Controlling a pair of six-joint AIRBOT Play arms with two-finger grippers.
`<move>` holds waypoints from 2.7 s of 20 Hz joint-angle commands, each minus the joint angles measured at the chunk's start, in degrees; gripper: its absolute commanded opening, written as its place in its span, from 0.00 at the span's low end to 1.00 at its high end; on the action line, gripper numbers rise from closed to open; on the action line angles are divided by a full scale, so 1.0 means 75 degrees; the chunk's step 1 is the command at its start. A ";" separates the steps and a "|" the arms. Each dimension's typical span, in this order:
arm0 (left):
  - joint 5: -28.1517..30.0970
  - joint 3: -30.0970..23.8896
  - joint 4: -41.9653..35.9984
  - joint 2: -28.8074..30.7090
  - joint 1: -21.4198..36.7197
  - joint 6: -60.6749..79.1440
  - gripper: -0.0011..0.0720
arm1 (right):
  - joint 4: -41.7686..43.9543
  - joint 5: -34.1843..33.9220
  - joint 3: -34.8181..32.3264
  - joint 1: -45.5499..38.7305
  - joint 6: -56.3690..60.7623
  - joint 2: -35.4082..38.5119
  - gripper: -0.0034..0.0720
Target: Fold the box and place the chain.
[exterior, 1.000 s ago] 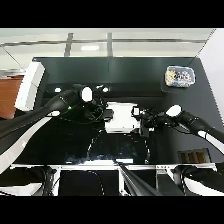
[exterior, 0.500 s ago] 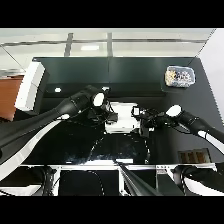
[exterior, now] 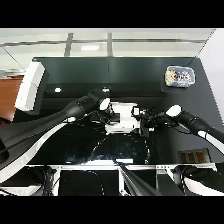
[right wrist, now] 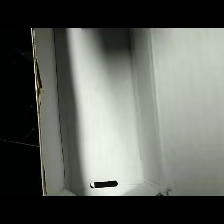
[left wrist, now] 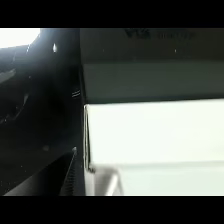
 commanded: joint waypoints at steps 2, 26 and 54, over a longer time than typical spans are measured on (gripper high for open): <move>0.0006 0.0085 0.0052 -0.0172 -0.0058 -0.0265 0.38 | 0.0000 0.0003 0.0006 -0.0003 -0.0003 0.0000 0.61; -0.0530 0.0373 0.0356 -0.0286 -0.0087 -0.0300 0.14 | 0.0000 0.0003 0.0006 -0.0003 0.0000 0.0000 0.61; -0.0493 0.0376 0.0358 -0.0321 -0.0137 -0.0303 0.05 | 0.0105 0.0029 0.0006 0.0143 0.0405 0.0918 0.30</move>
